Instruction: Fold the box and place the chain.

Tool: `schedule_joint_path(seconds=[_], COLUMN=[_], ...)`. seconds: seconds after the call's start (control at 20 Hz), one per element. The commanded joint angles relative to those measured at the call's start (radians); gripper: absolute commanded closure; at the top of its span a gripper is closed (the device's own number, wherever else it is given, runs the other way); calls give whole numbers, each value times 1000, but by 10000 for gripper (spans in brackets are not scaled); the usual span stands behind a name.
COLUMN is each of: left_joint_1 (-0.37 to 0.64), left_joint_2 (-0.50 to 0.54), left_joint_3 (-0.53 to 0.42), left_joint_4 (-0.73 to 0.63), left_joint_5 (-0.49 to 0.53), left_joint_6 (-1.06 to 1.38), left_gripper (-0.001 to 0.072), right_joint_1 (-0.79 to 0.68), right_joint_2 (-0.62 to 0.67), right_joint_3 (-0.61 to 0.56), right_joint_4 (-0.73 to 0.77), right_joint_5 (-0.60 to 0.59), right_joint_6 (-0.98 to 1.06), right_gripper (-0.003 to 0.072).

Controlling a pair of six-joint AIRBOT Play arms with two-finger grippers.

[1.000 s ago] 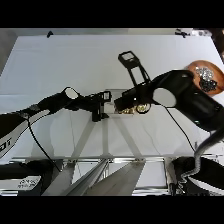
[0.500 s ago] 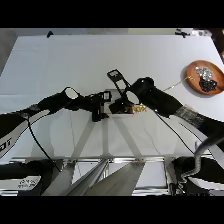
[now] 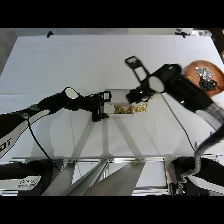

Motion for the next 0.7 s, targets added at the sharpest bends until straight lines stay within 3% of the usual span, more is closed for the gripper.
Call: schedule_joint_path(seconds=[0.0, 0.05, 0.1, 0.15, 0.2, 0.3, 0.4, 0.45, 0.5, 0.65], left_joint_1=[0, 0, 0, 0, 0, 0, 0, 0, 0, 0], left_joint_2=[0, 0, 0, 0, 0, 0, 0, 0, 0, 0], left_joint_3=[1, 1, 1, 1, 1, 1, 1, 1, 1, 1], left_joint_4=[0, 0, 0, 0, 0, 0, 0, 0, 0, 0], left_joint_5=[0, 0, 0, 0, 0, 0, 0, 1, 1, 0], left_joint_6=[0, 0, 0, 0, 0, 0, 0, 0, 0, 0], left_gripper=[201, 201, 201, 201, 201, 201, 201, 201, 201, 201], right_joint_1=[-207, -286, -372, -448, -525, -643, -718, -739, -748, -750], right_joint_2=[64, 60, 50, 37, 16, -41, -111, -149, -180, -262], right_joint_3=[0, -1, -1, -1, -1, -1, -1, -1, -1, -1], right_joint_4=[-88, -88, -80, -66, -32, 62, 115, 120, 121, 120], right_joint_5=[65, 51, 20, -16, -54, -107, -152, -177, -201, -317], right_joint_6=[-22, -8, 22, 51, 70, 74, 99, 114, 126, 198], right_gripper=[357, 256, 66, 18, 34, 240, 228, 129, 91, 102])
